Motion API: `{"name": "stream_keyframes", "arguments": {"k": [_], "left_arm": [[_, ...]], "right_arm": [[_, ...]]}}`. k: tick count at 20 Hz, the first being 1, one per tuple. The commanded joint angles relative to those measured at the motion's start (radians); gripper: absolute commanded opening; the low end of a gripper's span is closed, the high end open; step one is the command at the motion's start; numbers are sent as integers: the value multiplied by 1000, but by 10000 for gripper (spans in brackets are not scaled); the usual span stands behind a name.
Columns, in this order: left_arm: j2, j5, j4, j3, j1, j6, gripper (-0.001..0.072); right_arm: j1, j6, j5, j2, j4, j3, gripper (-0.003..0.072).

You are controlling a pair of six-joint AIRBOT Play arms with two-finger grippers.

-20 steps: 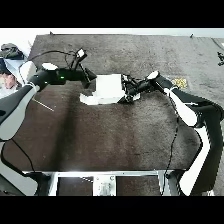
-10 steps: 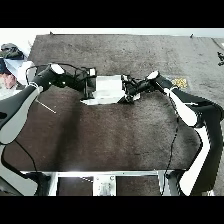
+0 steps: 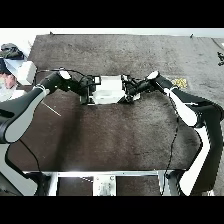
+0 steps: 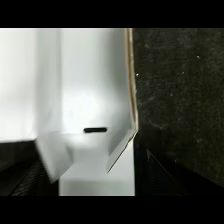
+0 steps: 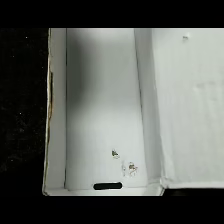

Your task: Fold the box and place the chain.

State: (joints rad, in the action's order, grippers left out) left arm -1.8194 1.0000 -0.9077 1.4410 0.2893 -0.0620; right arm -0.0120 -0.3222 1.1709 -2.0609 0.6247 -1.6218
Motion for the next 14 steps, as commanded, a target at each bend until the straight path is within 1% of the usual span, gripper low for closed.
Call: {"name": "stream_keyframes", "arguments": {"k": [1, 5, 6, 9, 10, 11, 13, 14], "left_arm": [[-22, -28, -7, 0, 10, 2, 685], [-22, -50, -5, 3, 8, 3, 684], [-22, -49, -5, 3, 8, 3, 621], [-22, -46, -5, 3, 8, 3, 398], [-22, -47, -5, 3, 8, 3, 307], [-21, -46, -3, 3, 8, 3, 271], [-22, -44, 24, 3, 8, 3, 129], [-22, -39, 45, 3, 8, 2, 119]], "right_arm": [[0, 0, 0, 0, -1, 0, 531], [0, 0, 0, 0, -1, 0, 531], [0, 0, 0, 0, -1, 0, 531], [0, 0, 0, 0, -1, 0, 531], [0, 0, 0, 0, -1, 0, 531], [0, 0, 0, 0, -1, 0, 531], [0, 0, 0, 0, -1, 0, 531], [0, 0, 0, 0, -1, 0, 531]]}}
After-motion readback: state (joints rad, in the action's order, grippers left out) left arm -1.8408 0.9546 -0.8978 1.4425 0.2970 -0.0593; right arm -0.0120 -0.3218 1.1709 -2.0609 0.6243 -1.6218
